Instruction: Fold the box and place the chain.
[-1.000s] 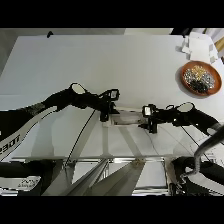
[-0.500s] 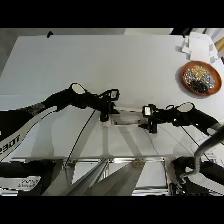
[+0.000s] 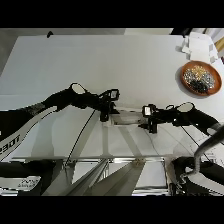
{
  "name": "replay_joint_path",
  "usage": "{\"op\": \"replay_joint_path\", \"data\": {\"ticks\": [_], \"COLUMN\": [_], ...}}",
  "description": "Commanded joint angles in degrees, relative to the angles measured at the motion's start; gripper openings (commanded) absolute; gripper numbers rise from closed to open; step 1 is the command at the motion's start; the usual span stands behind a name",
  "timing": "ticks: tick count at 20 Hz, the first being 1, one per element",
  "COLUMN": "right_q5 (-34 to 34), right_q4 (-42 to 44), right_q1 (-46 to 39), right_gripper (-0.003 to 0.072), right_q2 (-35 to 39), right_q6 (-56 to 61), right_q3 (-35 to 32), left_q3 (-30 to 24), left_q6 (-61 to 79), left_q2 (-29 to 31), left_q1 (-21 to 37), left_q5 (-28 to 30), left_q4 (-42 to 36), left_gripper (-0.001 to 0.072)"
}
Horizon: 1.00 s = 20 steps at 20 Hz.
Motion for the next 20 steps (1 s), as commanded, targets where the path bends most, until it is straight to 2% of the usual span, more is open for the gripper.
{"op": "replay_joint_path", "data": {"ticks": [1,16,17,18,20], "right_q5": [0.0,0.0,0.0,0.0,0.0], "right_q4": [0.0,0.0,0.0,0.0,0.0], "right_q1": [0.0,0.0,0.0,0.0,0.0], "right_gripper": [0.0411,0.0411,0.0411,0.0411,0.0411], "right_q2": [0.0,0.0,0.0,0.0,0.0], "right_q6": [0.0,0.0,0.0,0.0,0.0], "right_q3": [0.0,0.0,0.0,0.0,0.0], "left_q3": [0.0,0.0,0.0,0.0,0.0], "left_q6": [0.0,0.0,0.1,0.1,0.0], "left_q2": [0.0,0.0,0.0,0.0,0.0], "left_q1": [0.0,0.0,0.0,0.1,0.1], "left_q5": [0.0,0.0,0.1,0.1,0.3], "left_q4": [0.0,0.0,0.0,0.0,0.0], "left_gripper": [0.0013,0.0014,0.0036,0.0147,0.0487]}}
